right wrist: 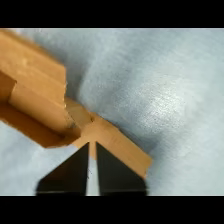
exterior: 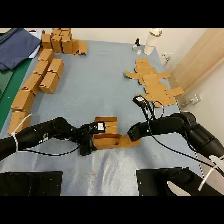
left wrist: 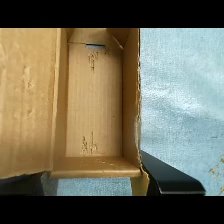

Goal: Fold the box.

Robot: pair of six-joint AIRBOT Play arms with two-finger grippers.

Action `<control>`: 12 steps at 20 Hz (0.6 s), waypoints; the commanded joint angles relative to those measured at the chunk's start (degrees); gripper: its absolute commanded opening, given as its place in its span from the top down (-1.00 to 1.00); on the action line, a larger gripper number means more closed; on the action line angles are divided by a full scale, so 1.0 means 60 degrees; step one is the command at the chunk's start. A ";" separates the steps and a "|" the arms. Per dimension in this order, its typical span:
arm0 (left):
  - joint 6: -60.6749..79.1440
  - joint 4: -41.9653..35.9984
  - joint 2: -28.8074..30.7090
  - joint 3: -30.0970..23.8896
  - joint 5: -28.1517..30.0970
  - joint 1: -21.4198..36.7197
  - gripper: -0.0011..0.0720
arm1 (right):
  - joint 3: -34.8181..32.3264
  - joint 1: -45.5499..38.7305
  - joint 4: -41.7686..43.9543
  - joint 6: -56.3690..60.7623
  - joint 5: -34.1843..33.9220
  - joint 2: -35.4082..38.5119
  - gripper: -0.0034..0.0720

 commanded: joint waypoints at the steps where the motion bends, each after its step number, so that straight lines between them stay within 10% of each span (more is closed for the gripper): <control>1: 0.0007 0.0015 -0.0007 -0.0022 -0.0015 0.0007 -0.33 | -0.0025 0.0011 -0.0106 -0.2481 -0.0663 0.0073 -0.36; 12: 0.0000 0.0015 -0.0004 -0.0018 -0.0022 0.0007 -0.33 | -0.0153 0.0368 0.0619 -0.7559 0.0069 -0.1220 -0.64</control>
